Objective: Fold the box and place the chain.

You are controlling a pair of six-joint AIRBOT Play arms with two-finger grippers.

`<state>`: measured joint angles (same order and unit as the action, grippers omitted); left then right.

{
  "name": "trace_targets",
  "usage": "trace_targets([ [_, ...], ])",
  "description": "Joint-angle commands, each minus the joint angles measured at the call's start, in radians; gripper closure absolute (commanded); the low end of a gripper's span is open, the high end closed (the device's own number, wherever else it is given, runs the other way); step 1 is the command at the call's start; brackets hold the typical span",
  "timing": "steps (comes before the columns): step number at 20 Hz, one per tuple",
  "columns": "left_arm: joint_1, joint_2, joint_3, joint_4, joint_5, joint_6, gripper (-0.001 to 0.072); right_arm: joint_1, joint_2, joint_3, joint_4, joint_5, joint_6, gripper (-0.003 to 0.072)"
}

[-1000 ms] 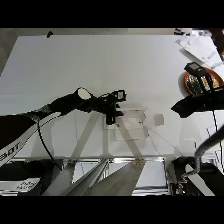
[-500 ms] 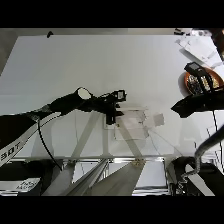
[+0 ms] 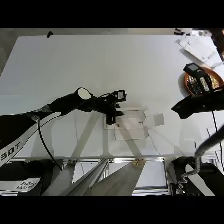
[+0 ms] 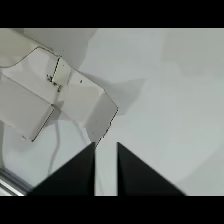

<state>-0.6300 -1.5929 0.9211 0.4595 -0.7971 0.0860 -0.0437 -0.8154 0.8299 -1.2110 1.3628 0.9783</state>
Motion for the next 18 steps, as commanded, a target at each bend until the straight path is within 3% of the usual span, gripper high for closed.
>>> trace_targets([
  [1,-0.001,0.000,-0.001,0.000,0.000,0.000,0.0699,0.000,0.001,-0.039,0.026,-0.001,-0.140,0.0678],
  [5,-0.001,0.000,-0.001,0.000,0.000,0.000,0.0699,0.006,0.001,-0.156,0.067,-0.068,-0.375,0.0682],
  [9,-0.001,0.000,-0.001,0.000,0.000,0.000,0.0699,0.162,0.005,-0.293,0.008,-0.158,-0.458,0.0685],
  [16,-0.001,0.000,-0.001,0.000,0.000,0.000,0.0699,0.596,0.134,-0.356,-0.235,-0.190,-0.296,0.0684],
  [18,-0.001,0.000,-0.001,0.000,-0.001,0.000,0.0699,0.609,0.191,-0.380,-0.243,-0.200,-0.273,0.0681],
])
